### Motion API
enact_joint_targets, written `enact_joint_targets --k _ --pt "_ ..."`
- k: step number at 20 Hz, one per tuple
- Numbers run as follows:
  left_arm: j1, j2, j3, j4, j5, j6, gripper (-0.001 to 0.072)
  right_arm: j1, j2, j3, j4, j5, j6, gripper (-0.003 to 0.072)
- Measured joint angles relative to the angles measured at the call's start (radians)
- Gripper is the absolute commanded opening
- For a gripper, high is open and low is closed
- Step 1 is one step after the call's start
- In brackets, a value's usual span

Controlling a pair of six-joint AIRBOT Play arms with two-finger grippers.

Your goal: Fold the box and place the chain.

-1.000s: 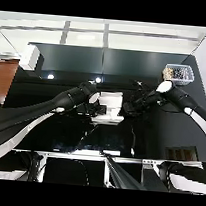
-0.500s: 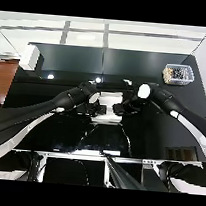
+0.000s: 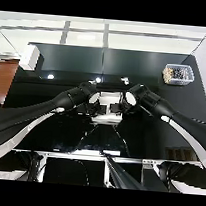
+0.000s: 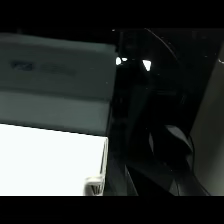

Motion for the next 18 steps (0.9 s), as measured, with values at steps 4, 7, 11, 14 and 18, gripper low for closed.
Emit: enact_joint_targets --k 4,7,11,14,18 --pt "0.0 0.0 0.0 0.0 0.001 0.0 0.0028 0.008 -0.019 0.002 -0.004 0.023 0.031 0.0116" --pt "0.0 0.0 0.0 -0.005 -0.002 -0.005 0.0028 0.01 -0.024 0.003 0.01 0.025 0.044 0.0015" --pt "0.0 0.0 0.0 -0.001 0.0 -0.002 0.0028 0.01 -0.027 0.003 0.022 0.024 0.042 0.0168" --pt "0.0 0.0 0.0 0.003 -0.001 0.002 0.0028 0.008 -0.028 0.003 0.039 0.021 0.042 0.0168" --pt "0.0 0.0 0.0 0.001 -0.005 0.001 0.0028 0.008 -0.028 0.003 0.05 0.023 0.049 0.0014"
